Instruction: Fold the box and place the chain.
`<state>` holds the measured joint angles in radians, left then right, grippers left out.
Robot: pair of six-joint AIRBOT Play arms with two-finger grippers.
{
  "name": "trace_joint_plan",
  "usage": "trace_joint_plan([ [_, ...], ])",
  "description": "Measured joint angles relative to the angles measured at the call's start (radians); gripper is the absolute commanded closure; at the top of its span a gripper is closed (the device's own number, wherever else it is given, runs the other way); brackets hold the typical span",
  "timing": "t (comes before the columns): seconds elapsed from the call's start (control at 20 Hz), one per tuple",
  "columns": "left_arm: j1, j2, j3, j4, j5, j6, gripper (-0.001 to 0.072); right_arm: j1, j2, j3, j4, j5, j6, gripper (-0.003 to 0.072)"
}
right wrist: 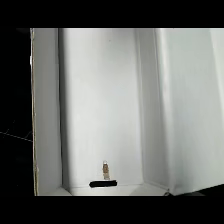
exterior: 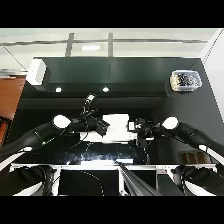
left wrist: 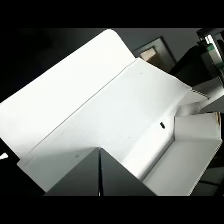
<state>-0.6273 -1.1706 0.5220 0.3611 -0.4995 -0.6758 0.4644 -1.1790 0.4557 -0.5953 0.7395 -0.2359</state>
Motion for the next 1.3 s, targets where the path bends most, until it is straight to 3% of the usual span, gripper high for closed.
trace_joint_plan([
  [0.3, 0.072, 0.111, 0.047, 0.192, -0.016, -0.023, 0.0685, 0.0, 0.0, 0.0, 0.0, 0.0, 0.0, 0.0124],
  [0.55, 0.196, 0.244, 0.045, 0.347, -0.196, -0.029, 0.0673, 0.0, 0.0, 0.0, 0.0, 0.0, 0.0, 0.0124],
  [0.6, 0.214, 0.257, 0.036, 0.362, -0.232, -0.018, 0.0469, 0.0, 0.0, 0.0, 0.0, 0.0, 0.0, 0.0124],
  [0.65, 0.226, 0.266, 0.023, 0.374, -0.263, -0.001, 0.0051, 0.0, 0.0, 0.0, 0.0, 0.0, 0.0, 0.0124],
  [0.7, 0.232, 0.272, 0.007, 0.388, -0.291, 0.03, -0.0003, 0.0, 0.0, 0.0, 0.0, 0.0, 0.0, 0.0124],
  [1.0, 0.208, 0.28, -0.076, 0.415, -0.277, 0.31, 0.0009, 0.0, 0.0, 0.0, 0.0, -0.001, 0.0, 0.0123],
  [1.3, 0.153, 0.219, -0.093, 0.414, -0.267, 0.554, 0.0009, 0.0, 0.0, 0.0, 0.0, -0.001, 0.0, 0.0124],
])
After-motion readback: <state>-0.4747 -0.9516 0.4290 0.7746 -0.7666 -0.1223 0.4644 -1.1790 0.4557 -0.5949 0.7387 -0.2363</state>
